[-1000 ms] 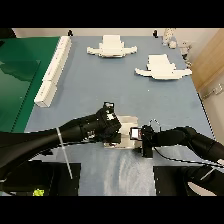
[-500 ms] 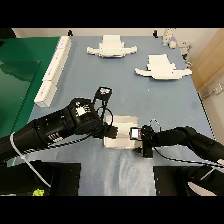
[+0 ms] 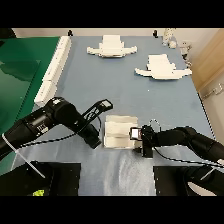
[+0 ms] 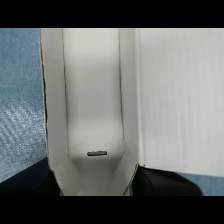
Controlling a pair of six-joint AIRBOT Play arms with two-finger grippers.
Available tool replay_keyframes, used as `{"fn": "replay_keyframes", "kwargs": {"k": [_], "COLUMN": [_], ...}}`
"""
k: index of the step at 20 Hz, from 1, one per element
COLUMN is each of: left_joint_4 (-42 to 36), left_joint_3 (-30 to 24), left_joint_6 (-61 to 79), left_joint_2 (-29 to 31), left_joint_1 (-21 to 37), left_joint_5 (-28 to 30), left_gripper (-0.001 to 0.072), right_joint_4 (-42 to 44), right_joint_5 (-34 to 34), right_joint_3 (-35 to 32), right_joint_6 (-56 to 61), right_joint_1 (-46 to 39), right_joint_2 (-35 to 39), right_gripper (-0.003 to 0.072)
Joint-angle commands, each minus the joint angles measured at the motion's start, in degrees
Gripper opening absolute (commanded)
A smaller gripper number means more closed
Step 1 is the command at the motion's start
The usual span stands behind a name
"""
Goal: Fold the box.
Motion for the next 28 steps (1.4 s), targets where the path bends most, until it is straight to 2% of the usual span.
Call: {"fn": "replay_keyframes", "kwargs": {"k": [1,3,5,8,13,16,20,28], "left_joint_4": [-17.42,-20.87,-26.64,-31.76,-32.04,-33.42,-34.34,-38.62], "left_joint_3": [-9.9,-13.55,-16.46,-18.05,-18.21,-18.21,-18.32,-18.29], "left_joint_6": [46.29,53.48,64.32,74.66,80.72,81.11,81.05,80.87], "left_joint_2": [2.03,2.01,1.46,-1.14,-5.66,-5.88,-5.88,-6.73], "left_joint_1": [12.87,14.6,14.69,14.47,14.45,14.05,10.73,9.88], "left_joint_5": [5.33,13.97,19.17,19.47,20.57,20.72,22.51,23.12], "left_gripper": [0.0691,0.0695,0.0695,0.0695,0.0695,0.0695,0.0695,0.0695], "right_joint_4": [0.02,0.04,0.0,0.0,0.0,0.0,0.0,0.0], "right_joint_5": [0.02,-0.02,0.0,-0.02,0.0,0.0,0.0,0.0], "right_joint_3": [0.0,0.0,0.0,0.0,0.0,0.0,0.0,0.0], "right_joint_6": [0.02,0.02,0.02,0.02,0.02,0.0,0.02,0.02], "right_joint_1": [-0.02,-0.02,-0.02,-0.02,-0.02,-0.02,-0.02,-0.02], "right_joint_2": [0.0,0.0,0.0,0.0,0.0,0.0,0.0,0.0], "right_gripper": [0.0546,0.0546,0.0546,0.0546,0.0546,0.0546,0.0546,0.0546]}}
